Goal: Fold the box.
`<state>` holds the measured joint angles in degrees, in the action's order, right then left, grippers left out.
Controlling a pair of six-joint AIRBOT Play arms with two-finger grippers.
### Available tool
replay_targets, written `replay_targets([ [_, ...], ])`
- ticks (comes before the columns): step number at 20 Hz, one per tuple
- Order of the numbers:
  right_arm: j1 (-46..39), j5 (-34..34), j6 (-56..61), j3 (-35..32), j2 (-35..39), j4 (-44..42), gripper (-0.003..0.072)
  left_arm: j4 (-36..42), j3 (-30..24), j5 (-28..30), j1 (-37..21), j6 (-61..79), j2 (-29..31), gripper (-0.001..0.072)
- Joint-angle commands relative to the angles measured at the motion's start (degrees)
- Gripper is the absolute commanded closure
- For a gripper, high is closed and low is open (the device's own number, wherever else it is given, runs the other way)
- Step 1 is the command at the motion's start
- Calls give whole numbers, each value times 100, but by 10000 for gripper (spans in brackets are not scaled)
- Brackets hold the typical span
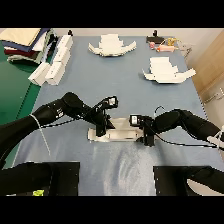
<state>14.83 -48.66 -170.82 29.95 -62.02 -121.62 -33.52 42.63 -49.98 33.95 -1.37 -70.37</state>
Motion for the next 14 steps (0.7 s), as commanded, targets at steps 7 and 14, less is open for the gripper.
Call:
replay_targets([
  [7,7,20,42,-2,-4,17,184,-11,4,2,0,0,0,697],
  [14,7,15,42,-4,-4,20,184,-7,4,7,0,50,0,698],
])
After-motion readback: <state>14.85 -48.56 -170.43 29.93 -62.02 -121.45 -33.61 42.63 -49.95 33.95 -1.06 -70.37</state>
